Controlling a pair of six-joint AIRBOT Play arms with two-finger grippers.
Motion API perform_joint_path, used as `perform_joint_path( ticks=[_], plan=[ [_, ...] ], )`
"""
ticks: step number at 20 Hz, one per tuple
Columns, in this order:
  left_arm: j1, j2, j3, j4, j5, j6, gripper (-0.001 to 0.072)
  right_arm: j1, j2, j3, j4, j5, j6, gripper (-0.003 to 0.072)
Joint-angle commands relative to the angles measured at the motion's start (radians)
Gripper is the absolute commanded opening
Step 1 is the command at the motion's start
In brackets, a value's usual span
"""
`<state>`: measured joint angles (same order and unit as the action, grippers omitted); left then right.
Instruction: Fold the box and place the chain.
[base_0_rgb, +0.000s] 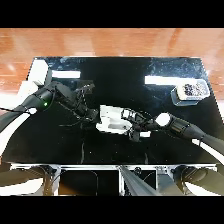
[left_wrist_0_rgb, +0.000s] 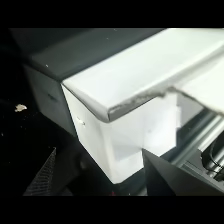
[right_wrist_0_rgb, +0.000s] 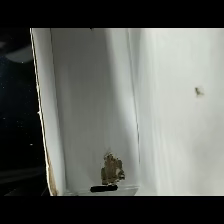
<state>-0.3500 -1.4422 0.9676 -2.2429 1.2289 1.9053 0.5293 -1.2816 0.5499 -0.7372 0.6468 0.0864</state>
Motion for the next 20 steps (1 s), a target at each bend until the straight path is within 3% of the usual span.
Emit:
perform_joint_path(
  ticks=[1,12,20],
  plan=[
    [-0.022,0.001,0.001,0.036,-0.061,-0.053,0.0625,0.001,-0.001,0.0,0.0,0.001,0.0,0.0459],
    [-0.127,0.001,0.002,0.045,-0.142,-0.169,0.0622,0.001,-0.001,0.0,0.0,0.001,0.0,0.046],
    [-0.252,0.037,0.012,0.34,-0.189,-0.543,0.0606,0.001,-0.001,0.0,0.0,0.0,0.0,0.046]
  ],
)
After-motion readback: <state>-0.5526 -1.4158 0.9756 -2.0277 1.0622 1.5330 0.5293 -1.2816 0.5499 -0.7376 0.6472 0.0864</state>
